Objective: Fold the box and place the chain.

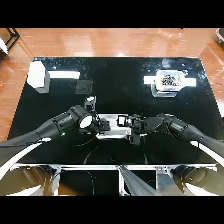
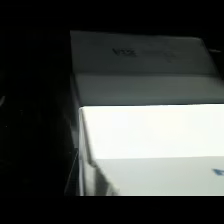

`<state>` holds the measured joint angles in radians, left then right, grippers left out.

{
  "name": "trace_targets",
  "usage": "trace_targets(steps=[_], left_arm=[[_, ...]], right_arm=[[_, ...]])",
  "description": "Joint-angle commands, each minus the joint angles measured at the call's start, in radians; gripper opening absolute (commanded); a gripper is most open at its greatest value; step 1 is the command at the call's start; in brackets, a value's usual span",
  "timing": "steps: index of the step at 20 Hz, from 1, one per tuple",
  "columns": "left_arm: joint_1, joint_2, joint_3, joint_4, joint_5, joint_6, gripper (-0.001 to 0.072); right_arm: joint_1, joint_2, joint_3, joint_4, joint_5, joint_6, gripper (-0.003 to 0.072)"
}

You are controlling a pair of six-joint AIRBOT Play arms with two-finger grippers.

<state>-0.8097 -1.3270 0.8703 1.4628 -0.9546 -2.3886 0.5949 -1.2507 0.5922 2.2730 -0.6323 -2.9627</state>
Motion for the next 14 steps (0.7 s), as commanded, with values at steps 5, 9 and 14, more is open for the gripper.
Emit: trace_targets(steps=[5, 9, 14], left_arm=[[-0.001, -0.021, 0.002, 0.018, -0.015, -0.025, 0.0362], [-0.001, -0.022, 0.002, 0.018, -0.005, -0.024, 0.0310], [-0.001, -0.030, 0.006, 0.006, 0.012, -0.022, 0.0147]], right_arm=[[0.001, -0.001, 0.000, 0.004, 0.000, 0.000, 0.0106], [0.001, -0.001, 0.000, 0.003, 0.002, 0.000, 0.0107], [0.001, -0.001, 0.000, 0.003, 0.002, 0.000, 0.0106]])
